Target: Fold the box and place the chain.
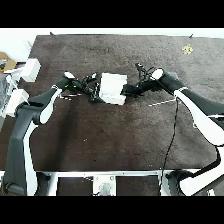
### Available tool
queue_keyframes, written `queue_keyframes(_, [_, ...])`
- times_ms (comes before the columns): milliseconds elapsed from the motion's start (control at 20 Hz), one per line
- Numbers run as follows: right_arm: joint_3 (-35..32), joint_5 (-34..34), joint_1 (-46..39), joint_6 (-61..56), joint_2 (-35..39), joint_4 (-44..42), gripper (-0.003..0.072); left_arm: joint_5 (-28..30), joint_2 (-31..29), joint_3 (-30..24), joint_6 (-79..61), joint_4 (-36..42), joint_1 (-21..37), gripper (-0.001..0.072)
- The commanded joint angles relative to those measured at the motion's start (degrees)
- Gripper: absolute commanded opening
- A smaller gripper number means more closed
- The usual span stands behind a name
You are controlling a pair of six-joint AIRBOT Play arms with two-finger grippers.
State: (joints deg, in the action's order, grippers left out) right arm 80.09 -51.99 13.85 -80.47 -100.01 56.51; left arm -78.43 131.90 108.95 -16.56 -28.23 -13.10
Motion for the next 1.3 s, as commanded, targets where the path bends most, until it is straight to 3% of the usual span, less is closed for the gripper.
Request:
queue_keyframes(0, [2.75, -0.81, 3.15, -9.77, -0.24, 12.07, 0.0476, 0.02, 0.0, 0.04, 0.0, 0.0, 0.04, 0.0408])
queue_keyframes(50, [4.15, -2.78, 4.13, -12.5, -0.81, 15.13, 0.0442, 0.02, 0.0, 0.04, 0.0, 0.0, 0.04, 0.0408])
queue_keyframes(250, [12.81, -12.44, 8.94, -23.19, -5.22, 28.55, 0.0438, 0.02, 0.0, 0.04, 0.0, 0.0, 0.04, 0.0408])
queue_keyframes(450, [17.38, -15.26, 12.87, -32.52, -7.45, 37.13, 0.0436, 0.02, 0.0, 0.04, 0.0, 0.0, 0.07, 0.0407])
queue_keyframes(500, [17.4, -15.28, 13.2, -34.29, -7.74, 37.94, 0.032, 0.02, 0.0, 0.04, 0.0, 0.0, 0.04, 0.0408])
queue_keyframes(550, [17.38, -15.15, 13.31, -35.95, -8.09, 38.03, 0.0265, 0.02, 0.0, 0.04, 0.0, 0.0, 0.04, 0.0407])
queue_keyframes(750, [17.38, -16.83, 13.35, -39.74, -9.9, 38.23, 0.0268, 0.02, 0.0, 0.04, 0.0, 0.0, 0.07, 0.0408])
queue_keyframes(1250, [17.33, -13.84, 13.42, -43.04, -12.07, 38.45, 0.0265, 0.02, 0.0, 0.07, 0.0, 0.0, 0.07, 0.0407])
